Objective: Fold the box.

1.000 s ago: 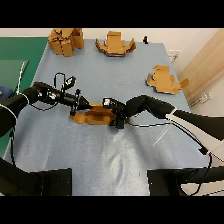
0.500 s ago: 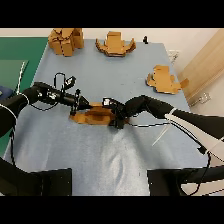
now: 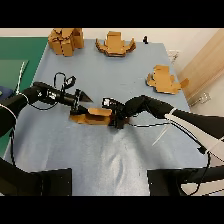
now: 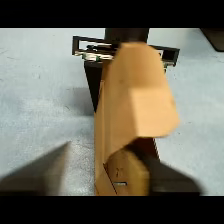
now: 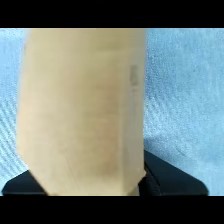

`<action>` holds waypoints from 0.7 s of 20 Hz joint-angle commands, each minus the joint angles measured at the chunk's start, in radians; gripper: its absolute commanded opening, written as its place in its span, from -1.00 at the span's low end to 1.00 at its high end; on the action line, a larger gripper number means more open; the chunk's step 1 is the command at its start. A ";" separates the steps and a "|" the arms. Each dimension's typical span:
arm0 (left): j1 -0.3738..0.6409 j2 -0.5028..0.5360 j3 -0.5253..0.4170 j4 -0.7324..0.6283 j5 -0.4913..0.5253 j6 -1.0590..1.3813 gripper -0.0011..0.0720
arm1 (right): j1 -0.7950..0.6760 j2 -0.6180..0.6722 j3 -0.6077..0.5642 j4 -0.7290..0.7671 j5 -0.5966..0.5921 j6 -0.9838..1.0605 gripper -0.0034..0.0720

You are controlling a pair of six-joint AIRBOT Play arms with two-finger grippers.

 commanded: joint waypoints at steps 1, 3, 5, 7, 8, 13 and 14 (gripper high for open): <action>0.030 0.011 0.011 -0.014 0.043 -0.129 0.90 | -0.001 -0.001 0.000 -0.014 0.000 0.000 -0.88; 0.080 0.034 0.020 -0.003 0.050 -0.199 0.90 | -0.001 -0.001 0.000 -0.014 0.001 0.000 -0.88; 0.138 0.072 0.022 0.060 0.021 -0.303 -0.95 | -0.001 0.000 0.000 -0.015 0.001 0.000 -0.88; 0.169 0.105 0.005 0.120 -0.079 -0.339 -0.94 | -0.001 -0.001 0.000 -0.015 0.003 0.000 -0.88; 0.167 0.134 -0.023 0.130 -0.098 -0.356 -0.95 | -0.001 -0.001 0.000 -0.016 0.003 0.000 -0.88; 0.001 0.369 -0.248 0.158 0.006 -0.354 -0.94 | -0.001 -0.001 0.000 -0.015 0.007 0.000 -0.88; -0.057 0.396 -0.266 0.157 0.022 -0.383 -0.94 | -0.001 -0.001 0.000 -0.015 0.007 0.000 -0.88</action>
